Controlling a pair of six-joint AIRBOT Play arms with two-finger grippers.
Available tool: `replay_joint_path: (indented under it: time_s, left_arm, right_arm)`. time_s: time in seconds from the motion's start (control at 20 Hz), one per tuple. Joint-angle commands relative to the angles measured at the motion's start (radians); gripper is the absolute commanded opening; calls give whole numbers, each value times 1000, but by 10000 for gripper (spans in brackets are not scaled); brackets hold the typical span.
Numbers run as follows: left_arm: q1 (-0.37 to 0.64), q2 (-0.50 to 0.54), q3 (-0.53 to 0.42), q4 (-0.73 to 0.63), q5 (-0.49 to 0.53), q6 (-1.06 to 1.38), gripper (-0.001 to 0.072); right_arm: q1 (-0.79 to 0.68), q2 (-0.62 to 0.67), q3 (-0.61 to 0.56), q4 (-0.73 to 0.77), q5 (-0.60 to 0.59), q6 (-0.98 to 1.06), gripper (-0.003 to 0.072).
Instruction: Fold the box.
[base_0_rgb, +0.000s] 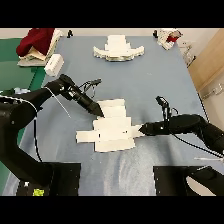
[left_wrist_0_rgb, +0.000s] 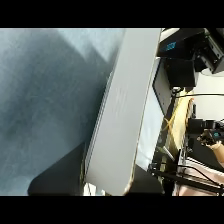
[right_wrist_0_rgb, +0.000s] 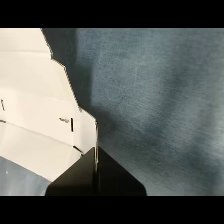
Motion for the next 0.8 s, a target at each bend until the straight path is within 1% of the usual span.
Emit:
replay_joint_path:
  time_s: [0.0, 0.2, 0.25, 0.3, 0.4, 0.5, 0.55, 0.6, 0.65, 0.7, 0.75]
  left_arm:
    - [-1, -1, 7, 2, -13, 20, 175]
    - [-2, -1, 7, 2, -15, 38, 167]
    - [-3, -1, 7, 3, -18, 46, 53]
    - [-3, -1, 7, 2, -32, 75, 15]
    - [-3, -1, 7, 2, -47, 108, 15]
    - [-3, -1, 7, 2, -41, 113, 15]
    - [-3, -1, 7, 2, -37, 114, 15]
    - [-3, -1, 8, 2, -37, 122, 15]
    - [-3, -1, 10, 2, -37, 146, 15]
    - [-3, 1, 13, -3, -37, 169, 13]
    - [-3, 7, 16, -12, -36, 219, 12]
  right_arm:
    - [1, 0, -1, -1, -2, 1, 1]
    - [1, 0, -1, -1, -2, 1, 1]
    - [1, 0, -1, -1, -2, 1, 1]
    - [1, 0, -1, -1, -2, 0, 1]
    - [1, 0, 0, -1, -1, 0, 1]
    - [1, 1, 0, -1, 2, 0, 2]
    - [1, 1, 0, -3, 2, 0, 16]
    - [1, 1, 1, -18, 3, 0, 127]
    - [1, 1, 5, -53, 3, 0, 277]
    - [0, 1, 14, -96, 3, 1, 305]
    - [-3, 1, 27, -148, 5, 3, 305]
